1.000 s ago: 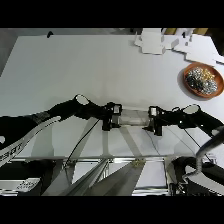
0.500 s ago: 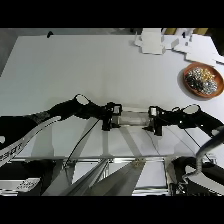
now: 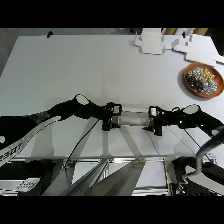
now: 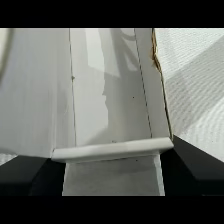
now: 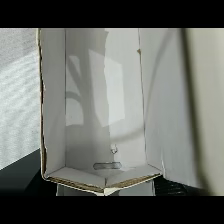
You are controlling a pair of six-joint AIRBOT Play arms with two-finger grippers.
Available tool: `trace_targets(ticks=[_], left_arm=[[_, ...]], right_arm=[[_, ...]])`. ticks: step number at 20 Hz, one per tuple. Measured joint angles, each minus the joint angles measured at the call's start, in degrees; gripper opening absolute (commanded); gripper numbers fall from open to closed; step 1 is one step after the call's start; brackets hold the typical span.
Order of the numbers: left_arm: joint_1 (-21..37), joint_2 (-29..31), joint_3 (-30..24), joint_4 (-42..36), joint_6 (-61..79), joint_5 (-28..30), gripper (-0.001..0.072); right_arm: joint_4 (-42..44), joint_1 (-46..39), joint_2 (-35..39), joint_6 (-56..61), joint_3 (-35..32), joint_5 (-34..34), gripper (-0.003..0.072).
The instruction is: Fold the box and place the chain.
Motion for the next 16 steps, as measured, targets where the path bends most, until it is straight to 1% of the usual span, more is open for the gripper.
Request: trace_targets(ticks=[7,8,9,10,11,16], left_arm=[[0.0,0.0,0.0,0.02,0.0,-0.07,0.0136],[0.0,0.0,0.0,0.02,0.02,-0.07,0.0136],[0.0,0.0,0.0,0.04,0.02,-0.07,0.0136],[0.0,0.0,0.0,0.04,0.02,-0.07,0.0136],[0.0,0.0,0.0,0.48,0.28,-0.61,0.0136],[0.0,0.0,0.0,0.04,0.02,-0.13,0.0136]], right_arm=[[0.04,0.0,0.0,-0.17,0.0,0.04,0.0402],[0.07,0.0,0.0,-0.2,0.0,0.07,0.0412],[0.04,0.0,0.0,-0.2,0.0,0.07,0.0539],[0.02,0.0,0.0,-0.2,0.0,0.07,0.0717],[-0.44,0.0,0.0,-0.63,0.0,0.33,0.0706],[-2.29,-1.75,1.07,3.28,0.31,0.22,0.0706]])
